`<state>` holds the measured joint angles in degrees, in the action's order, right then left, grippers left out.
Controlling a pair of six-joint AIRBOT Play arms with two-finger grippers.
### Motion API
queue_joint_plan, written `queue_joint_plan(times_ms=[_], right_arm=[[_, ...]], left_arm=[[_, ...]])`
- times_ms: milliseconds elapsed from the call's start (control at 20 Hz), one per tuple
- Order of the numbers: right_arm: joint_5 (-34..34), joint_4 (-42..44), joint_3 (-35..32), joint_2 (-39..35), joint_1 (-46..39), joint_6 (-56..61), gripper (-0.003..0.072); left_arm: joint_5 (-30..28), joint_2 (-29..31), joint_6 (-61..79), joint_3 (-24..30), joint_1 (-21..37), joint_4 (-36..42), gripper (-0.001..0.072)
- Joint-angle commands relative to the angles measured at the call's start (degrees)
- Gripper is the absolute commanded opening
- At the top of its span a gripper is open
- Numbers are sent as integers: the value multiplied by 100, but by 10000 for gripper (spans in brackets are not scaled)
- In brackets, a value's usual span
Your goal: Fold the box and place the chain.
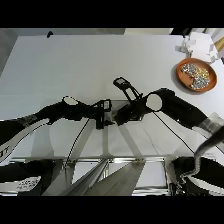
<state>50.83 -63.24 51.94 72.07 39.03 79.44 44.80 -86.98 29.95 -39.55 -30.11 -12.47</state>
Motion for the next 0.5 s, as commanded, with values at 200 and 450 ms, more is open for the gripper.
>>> queue_joint_plan(times_ms=[200,450], right_arm=[[280,-39,-4,-474,-358,-2,199],[1886,-1043,-7,-1169,-1576,28,153]], left_arm=[[0,0,2,0,0,-2,206],[0,0,2,0,0,-2,206]])
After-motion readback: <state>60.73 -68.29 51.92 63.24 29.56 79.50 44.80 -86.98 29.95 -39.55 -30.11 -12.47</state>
